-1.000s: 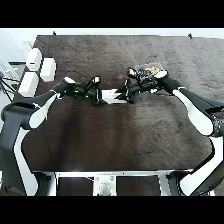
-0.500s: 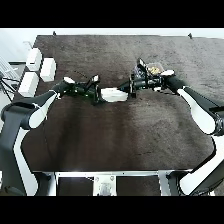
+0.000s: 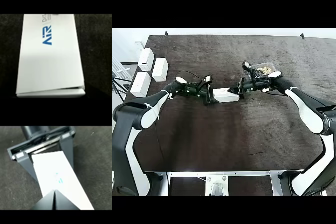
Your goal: Fold the box and place the chain.
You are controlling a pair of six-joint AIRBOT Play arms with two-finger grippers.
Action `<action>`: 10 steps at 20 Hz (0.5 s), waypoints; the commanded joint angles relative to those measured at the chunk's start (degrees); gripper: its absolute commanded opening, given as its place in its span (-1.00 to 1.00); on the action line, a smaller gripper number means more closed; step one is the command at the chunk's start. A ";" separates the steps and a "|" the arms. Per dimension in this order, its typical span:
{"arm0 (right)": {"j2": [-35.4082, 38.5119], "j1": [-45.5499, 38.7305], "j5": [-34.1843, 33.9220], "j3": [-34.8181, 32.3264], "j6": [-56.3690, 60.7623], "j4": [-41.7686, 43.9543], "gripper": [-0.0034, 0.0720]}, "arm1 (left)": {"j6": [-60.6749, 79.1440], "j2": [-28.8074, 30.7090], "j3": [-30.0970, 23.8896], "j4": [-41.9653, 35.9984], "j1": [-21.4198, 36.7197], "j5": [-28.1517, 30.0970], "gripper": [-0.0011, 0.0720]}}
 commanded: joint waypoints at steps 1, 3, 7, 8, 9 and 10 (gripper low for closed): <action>-1.07 1.86 -1.01 0.00 5.99 -8.81 -0.89 | -0.20 -0.02 0.04 -0.07 0.00 0.04 0.00; -1.57 2.25 -0.94 0.02 7.56 -9.55 -0.89 | -0.20 -0.02 0.04 -0.07 0.00 0.04 0.00; -1.66 2.29 -0.98 0.02 8.79 -10.43 -0.89 | -0.20 -0.02 0.04 -0.07 0.00 0.04 0.00; -1.66 2.29 -0.96 0.02 8.83 -10.47 -0.89 | -0.20 -0.02 0.04 -0.07 0.00 0.04 0.00; -1.66 2.32 -0.98 0.02 9.25 -11.06 -0.89 | -0.17 -0.02 0.04 -0.07 0.00 0.04 0.01; -1.66 2.54 -0.98 0.02 9.92 -12.37 -0.89 | -0.17 -0.02 0.04 -0.07 0.00 0.04 0.00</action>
